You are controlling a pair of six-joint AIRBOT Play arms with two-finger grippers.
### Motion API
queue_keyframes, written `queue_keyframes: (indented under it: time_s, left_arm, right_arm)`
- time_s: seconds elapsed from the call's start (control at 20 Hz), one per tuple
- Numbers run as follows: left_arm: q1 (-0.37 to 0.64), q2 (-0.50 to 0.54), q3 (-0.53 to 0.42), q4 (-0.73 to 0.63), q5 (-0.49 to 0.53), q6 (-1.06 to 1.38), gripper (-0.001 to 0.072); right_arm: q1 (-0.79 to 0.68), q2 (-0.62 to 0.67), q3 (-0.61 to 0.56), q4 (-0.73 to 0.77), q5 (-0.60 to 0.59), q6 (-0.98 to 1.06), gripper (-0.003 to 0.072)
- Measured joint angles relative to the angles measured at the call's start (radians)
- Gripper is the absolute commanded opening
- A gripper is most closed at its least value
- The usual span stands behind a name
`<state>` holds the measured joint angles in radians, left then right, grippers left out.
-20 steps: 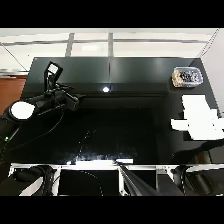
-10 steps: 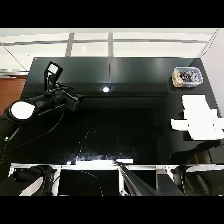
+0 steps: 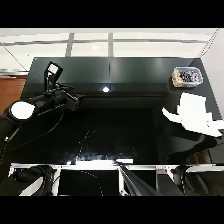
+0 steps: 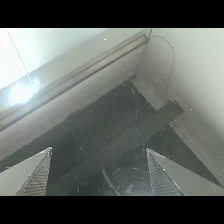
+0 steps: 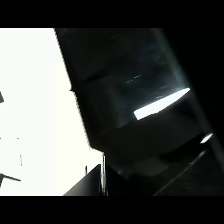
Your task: Fold the box and place the chain.
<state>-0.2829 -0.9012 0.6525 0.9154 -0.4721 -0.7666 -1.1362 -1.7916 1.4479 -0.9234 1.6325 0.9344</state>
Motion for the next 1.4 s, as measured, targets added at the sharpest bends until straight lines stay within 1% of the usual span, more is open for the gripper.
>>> queue_keyframes:
  time_s: [0.2, 0.35, 0.45, 0.5, 0.7, 0.9, 1.0, 1.1, 1.25, 1.4]
  left_arm:
    - [0.0, 0.0, 0.0, -0.009, 0.0, 0.0, 0.0702]
    - [0.0, 0.0, 0.0, -0.029, 0.0, 0.0, 0.0702]
    - [0.0, 0.0, 0.0, -0.035, -0.001, 0.0, 0.0702]
    - [0.0, 0.0, 0.0, -0.037, -0.001, 0.0, 0.0702]
    - [0.0, 0.0, 0.0, -0.041, -0.002, 0.0, 0.0702]
    - [0.0, 0.0, 0.0, -0.05, -0.018, -0.005, 0.0703]
    - [0.0, 0.0, 0.0, -0.056, -0.027, -0.033, 0.0703]
    - [0.0, 0.0, 0.0, -0.057, -0.033, -0.07, 0.0703]
    - [0.0, 0.0, 0.0, -0.062, -0.039, -0.129, 0.0702]
    - [0.0, -0.001, -0.001, -0.076, -0.074, -0.172, 0.0703]
  right_arm:
    - [0.051, 0.076, -0.13, 0.089, 0.005, -0.005, 0.0011]
    - [0.139, 0.162, -0.254, 0.185, -0.002, -0.007, 0.001]
    - [0.225, 0.244, -0.354, 0.247, -0.043, -0.007, 0.001]
    - [0.274, 0.292, -0.404, 0.287, -0.084, -0.007, 0.001]
    - [0.531, 0.531, -0.607, 0.463, -0.294, 0.0, 0.001]
    - [0.853, 0.799, -0.788, 0.526, -0.566, 0.05, 0.001]
    - [1.02, 0.914, -0.861, 0.497, -0.716, 0.068, 0.0011]
    - [1.186, 0.99, -0.917, 0.409, -0.861, 0.074, 0.0011]
    - [1.378, 1.04, -0.975, 0.282, -1.04, 0.077, 0.0011]
    - [1.5, 1.059, -1.014, 0.217, -1.163, 0.077, 0.0011]
